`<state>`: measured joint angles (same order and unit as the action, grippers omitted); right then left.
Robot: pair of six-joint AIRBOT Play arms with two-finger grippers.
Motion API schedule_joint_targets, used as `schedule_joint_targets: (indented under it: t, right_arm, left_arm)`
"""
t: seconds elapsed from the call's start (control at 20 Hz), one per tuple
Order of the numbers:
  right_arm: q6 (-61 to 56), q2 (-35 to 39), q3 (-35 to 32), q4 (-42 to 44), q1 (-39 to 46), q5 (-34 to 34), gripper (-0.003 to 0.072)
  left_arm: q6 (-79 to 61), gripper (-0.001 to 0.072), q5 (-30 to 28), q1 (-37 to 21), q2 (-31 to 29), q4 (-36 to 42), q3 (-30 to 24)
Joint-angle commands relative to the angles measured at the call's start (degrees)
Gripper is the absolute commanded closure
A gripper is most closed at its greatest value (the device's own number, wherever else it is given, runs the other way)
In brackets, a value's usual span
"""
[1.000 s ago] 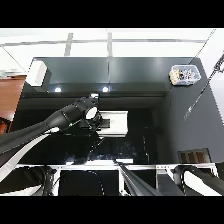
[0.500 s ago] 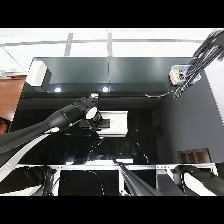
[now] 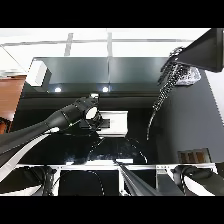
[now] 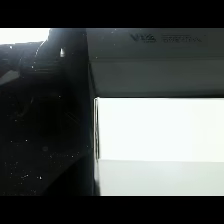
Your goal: Fold the box and place the chain.
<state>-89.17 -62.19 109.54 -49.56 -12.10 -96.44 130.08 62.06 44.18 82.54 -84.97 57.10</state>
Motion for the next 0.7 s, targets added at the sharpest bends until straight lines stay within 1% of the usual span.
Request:
schedule_joint_targets:
  t: [0.0, 0.35, 0.55, 0.65]
  right_arm:
    - [-0.42, -0.04, -0.09, 0.02, -4.28, 2.6, 0.0674]
    - [-0.63, -1.88, -0.09, 0.02, -10.71, 7.82, 0.0673]
    - [-0.61, -4.37, -0.09, 0.39, -12.07, 11.85, 0.0673]
    - [-0.59, -5.84, -0.09, 2.84, -12.07, 12.28, 0.0673]
  left_arm:
    - [0.0, 0.068, -0.02, -0.04, 0.0, -0.02, 0.0]
    - [0.0, 0.068, -0.02, -0.04, 0.0, -0.02, 0.0]
    - [0.0, 0.0681, -0.04, -0.04, 0.0, -0.02, 0.0]
    - [0.0, 0.068, -0.02, -0.04, 0.0, -0.02, 0.0]
